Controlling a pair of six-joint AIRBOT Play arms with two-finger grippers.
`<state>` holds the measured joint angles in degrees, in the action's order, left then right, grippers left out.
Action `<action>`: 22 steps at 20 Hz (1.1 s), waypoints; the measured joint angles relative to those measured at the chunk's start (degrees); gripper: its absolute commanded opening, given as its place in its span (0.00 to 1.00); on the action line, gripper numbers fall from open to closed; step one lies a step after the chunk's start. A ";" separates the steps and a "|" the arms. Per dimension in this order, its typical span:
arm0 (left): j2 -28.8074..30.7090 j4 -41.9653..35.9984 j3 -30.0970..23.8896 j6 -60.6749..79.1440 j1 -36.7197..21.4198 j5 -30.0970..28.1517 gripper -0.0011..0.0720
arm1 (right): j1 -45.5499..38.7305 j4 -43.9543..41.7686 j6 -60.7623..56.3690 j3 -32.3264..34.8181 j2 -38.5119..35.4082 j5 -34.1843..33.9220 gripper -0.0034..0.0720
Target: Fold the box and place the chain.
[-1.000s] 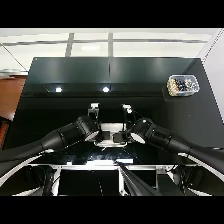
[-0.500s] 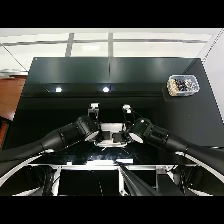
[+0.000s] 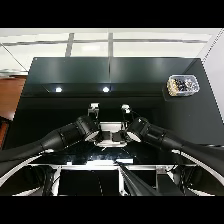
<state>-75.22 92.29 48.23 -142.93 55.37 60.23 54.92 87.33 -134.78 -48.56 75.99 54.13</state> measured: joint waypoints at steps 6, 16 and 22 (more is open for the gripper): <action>0.00 0.00 0.00 0.00 0.00 0.04 0.05 | 0.00 0.00 0.00 -0.11 0.37 -0.02 0.27; 0.00 -0.15 0.00 -0.04 0.00 0.22 0.05 | 0.04 -0.07 -1.14 -0.11 0.39 0.07 0.14; 0.00 0.07 0.00 0.20 0.00 0.11 0.05 | 0.07 -0.50 -1.22 -0.90 0.33 2.08 0.40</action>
<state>-75.22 92.36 48.23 -142.74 55.37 60.34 54.98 86.83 -136.00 -49.45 76.31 56.21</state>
